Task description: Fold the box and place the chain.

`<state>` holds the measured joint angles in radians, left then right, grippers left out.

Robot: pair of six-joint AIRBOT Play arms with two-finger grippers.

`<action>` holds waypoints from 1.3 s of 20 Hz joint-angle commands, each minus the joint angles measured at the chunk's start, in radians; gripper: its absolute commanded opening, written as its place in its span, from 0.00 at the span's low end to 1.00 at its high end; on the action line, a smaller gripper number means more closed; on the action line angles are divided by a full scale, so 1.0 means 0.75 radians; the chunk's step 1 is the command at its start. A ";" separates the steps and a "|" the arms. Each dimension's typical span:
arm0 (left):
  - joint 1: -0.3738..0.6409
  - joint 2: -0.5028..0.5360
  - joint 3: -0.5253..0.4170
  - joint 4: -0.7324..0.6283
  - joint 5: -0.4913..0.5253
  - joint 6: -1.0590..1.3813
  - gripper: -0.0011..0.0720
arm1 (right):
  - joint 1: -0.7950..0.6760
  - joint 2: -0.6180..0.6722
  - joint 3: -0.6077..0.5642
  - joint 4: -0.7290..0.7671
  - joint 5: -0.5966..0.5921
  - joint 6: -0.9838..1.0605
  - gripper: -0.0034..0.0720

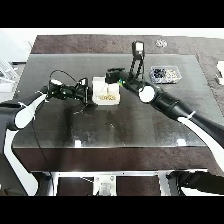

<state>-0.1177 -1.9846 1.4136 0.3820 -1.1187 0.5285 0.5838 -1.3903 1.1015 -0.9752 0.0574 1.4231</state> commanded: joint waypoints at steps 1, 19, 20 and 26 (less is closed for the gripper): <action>0.001 0.001 0.001 0.000 0.001 0.001 0.58 | 0.002 -0.100 -0.055 0.000 0.004 0.022 0.07; 0.001 0.001 0.001 -0.001 0.000 0.001 0.58 | -0.051 0.238 -0.057 -0.263 0.113 -0.584 0.45; 0.001 0.001 0.001 -0.001 0.001 0.001 0.58 | -0.091 0.255 -0.051 -0.263 0.123 -0.613 0.45; 0.001 0.001 0.001 -0.001 0.001 0.001 0.58 | -0.395 0.225 0.186 -0.076 0.713 -0.961 0.50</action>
